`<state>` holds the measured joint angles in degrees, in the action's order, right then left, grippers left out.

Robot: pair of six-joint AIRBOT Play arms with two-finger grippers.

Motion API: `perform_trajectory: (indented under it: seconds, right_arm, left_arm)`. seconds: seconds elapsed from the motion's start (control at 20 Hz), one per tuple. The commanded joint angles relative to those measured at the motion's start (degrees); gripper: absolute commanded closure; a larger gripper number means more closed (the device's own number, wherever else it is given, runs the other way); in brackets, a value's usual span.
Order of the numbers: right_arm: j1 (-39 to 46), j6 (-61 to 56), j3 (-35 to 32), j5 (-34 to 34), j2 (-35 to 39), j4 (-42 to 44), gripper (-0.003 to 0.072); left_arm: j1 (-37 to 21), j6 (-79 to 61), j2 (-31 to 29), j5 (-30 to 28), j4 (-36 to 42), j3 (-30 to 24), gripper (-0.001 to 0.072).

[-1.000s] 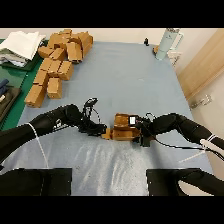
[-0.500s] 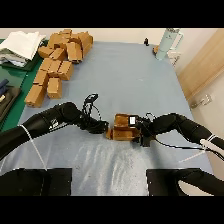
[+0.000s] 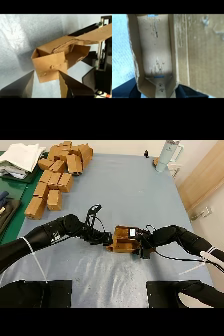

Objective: Fold the box.

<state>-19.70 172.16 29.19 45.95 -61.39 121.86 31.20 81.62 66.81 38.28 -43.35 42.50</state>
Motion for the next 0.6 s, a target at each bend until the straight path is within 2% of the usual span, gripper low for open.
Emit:
perform_trajectory:
  seconds: [0.0,0.1,0.55]
  right_arm:
    - [0.00,-0.02,0.02,-0.02,-0.04,0.00,0.0173]
    - [0.00,0.00,0.02,-0.02,-0.02,0.02,0.0173]
    - [0.00,-0.02,0.02,-0.02,-0.02,0.02,0.0174]
  left_arm:
    - [1.33,-1.49,1.84,-1.25,1.60,0.07,0.0247]
    - [1.27,-1.49,2.14,-1.99,1.60,0.07,0.0220]
    - [1.22,-1.07,2.19,-4.87,4.00,0.04,0.0220]
